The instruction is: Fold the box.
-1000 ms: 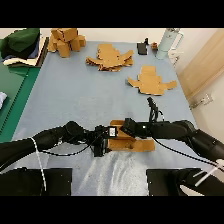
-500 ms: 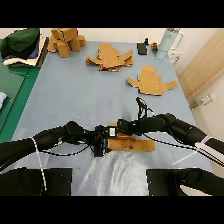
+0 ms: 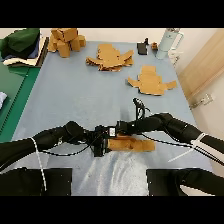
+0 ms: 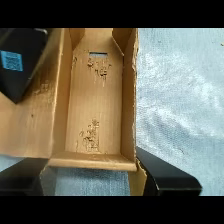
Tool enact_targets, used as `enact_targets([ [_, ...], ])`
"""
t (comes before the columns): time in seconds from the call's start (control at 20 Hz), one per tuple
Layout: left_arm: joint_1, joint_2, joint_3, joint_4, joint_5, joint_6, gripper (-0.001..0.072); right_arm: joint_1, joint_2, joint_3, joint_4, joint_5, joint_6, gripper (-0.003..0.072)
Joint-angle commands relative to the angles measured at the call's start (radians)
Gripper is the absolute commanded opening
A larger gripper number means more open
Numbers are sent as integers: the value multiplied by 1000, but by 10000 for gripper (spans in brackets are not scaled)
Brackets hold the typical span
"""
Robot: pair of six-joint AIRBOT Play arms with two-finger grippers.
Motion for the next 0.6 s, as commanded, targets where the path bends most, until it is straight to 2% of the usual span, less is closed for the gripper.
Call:
enact_targets([
  [0.0, 0, 0, 1, 0, 2, -2, 506, -2, 61, 63, -63, -20, -43, 5],
  [0.1, 1, 0, 1, 0, 19, -35, 507, -3, 135, 119, -185, -111, -36, 5],
  [0.35, 1, 0, 1, 0, 45, -60, 506, -8, 290, 144, -613, -496, 126, 5],
  [0.45, 1, 0, 1, 0, 64, -71, 506, -7, 339, 143, -701, -577, 124, 5],
  [0.55, 1, 0, 1, 0, 89, -82, 507, -6, 382, 143, -701, -600, 61, 5],
])
